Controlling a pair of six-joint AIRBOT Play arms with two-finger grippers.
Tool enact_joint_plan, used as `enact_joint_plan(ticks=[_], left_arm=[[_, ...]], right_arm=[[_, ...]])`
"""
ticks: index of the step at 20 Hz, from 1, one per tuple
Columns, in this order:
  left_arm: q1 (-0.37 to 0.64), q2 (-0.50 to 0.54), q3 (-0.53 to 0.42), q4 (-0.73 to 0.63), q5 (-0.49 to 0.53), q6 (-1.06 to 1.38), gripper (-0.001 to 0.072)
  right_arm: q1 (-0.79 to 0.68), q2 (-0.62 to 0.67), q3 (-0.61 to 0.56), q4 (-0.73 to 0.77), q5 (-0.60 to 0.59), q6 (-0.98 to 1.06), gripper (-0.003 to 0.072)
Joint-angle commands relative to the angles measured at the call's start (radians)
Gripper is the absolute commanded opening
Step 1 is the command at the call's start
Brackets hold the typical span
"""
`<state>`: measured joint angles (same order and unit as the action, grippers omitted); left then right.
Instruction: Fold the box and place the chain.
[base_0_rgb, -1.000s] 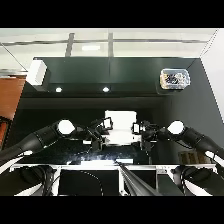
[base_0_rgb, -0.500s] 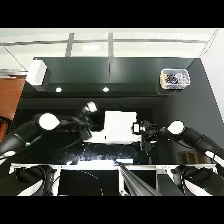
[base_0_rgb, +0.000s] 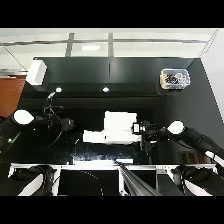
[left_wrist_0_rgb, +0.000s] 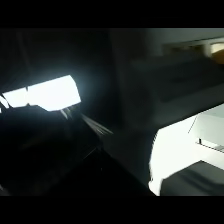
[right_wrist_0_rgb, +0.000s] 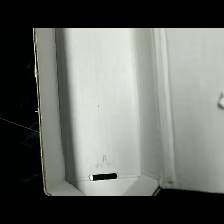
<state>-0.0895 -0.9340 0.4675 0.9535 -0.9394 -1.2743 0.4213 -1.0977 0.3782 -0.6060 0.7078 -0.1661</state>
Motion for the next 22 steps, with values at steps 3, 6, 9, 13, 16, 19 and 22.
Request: enact_joint_plan(ticks=[3,6,9,13,16,19,22], left_arm=[[0.029,-0.138,-0.108,-0.234,-0.072,-0.049,0.0026],[0.026,-0.251,-0.109,-0.344,-0.063,0.049,0.0026],[-0.019,-0.32,-0.109,-0.502,-0.064,0.184,0.0026],[-0.101,-0.332,-0.092,-0.577,-0.038,0.259,0.0025],[-0.147,-0.332,-0.044,-0.568,-0.039,0.259,0.0023],[-0.167,-0.331,0.016,-0.553,-0.044,0.256,0.0023],[-0.168,-0.332,0.069,-0.513,-0.111,0.253,0.0026]], right_arm=[[0.0,-0.001,0.0,0.0,0.0,0.0,0.0483],[0.0,-0.001,0.0,0.0,0.0,0.001,0.0482],[0.0,-0.001,0.0,0.0,0.0,0.0,0.0482],[0.0,-0.001,0.0,0.0,-0.001,0.001,0.0482],[0.0,-0.001,0.0,0.0,-0.001,0.001,0.0482],[0.0,-0.001,0.0,0.0,-0.002,0.001,0.0483],[0.0,-0.001,0.0,0.0,-0.002,0.001,0.0482]])
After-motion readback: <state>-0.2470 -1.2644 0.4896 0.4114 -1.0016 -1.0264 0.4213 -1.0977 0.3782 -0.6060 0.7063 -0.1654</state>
